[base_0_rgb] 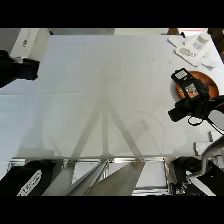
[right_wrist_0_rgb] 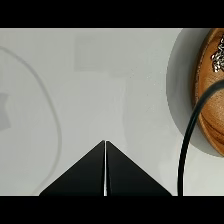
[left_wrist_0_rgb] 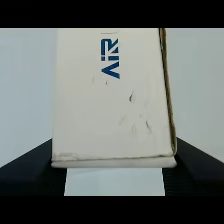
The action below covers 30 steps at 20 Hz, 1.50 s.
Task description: Fold the box and place the chain.
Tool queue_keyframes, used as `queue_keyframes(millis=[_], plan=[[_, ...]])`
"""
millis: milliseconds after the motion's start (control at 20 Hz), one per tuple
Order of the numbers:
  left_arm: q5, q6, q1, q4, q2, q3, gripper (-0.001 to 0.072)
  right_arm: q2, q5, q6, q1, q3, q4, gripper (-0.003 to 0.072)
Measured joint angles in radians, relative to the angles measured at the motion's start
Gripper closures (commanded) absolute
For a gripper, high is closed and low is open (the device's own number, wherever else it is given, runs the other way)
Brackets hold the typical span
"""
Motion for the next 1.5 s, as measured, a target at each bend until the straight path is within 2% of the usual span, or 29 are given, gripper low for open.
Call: queue_keyframes(millis=[200, 350, 550, 850, 1100, 1150, 1350, 1400, 1500], plan=[[0.026, -0.042, 0.085, 0.017, -0.097, -0.03, 0.0702, 0.0, 0.0, 0.0, 0.0, 0.0, 0.0, 0.0675], [0.098, -0.05, 0.108, 0.018, -0.201, -0.056, 0.0702, 0.0, 0.0, 0.0, 0.0, 0.0, 0.0, 0.0675], [0.183, -0.055, 0.116, 0.003, -0.353, -0.07, 0.0701, 0.0, 0.0, 0.0, 0.0, 0.0, 0.0, 0.0675], [0.254, -0.056, 0.119, -0.006, -0.552, -0.074, 0.0698, 0.0, 0.0, 0.0, 0.0, 0.0, 0.0, 0.0675], [0.305, -0.057, 0.119, -0.009, -0.649, -0.074, 0.0695, 0.0, 0.0, 0.0, 0.0, 0.0, 0.0, 0.0675], [0.312, -0.057, 0.119, -0.008, -0.66, -0.074, 0.0676, 0.0, 0.0, 0.0, 0.0, 0.0, 0.0, 0.0675], [0.324, -0.055, 0.119, -0.007, -0.682, -0.074, 0.0316, 0.0, 0.0, 0.0, 0.0, 0.0, 0.0, 0.0675], [0.323, -0.047, 0.119, -0.005, -0.684, -0.074, 0.0205, 0.0, 0.0, 0.0, 0.0, 0.0, 0.0, 0.0675], [0.309, -0.031, 0.119, -0.005, -0.686, -0.074, 0.0072, 0.0, 0.0, 0.0, 0.0, 0.0, 0.0, 0.0675]])
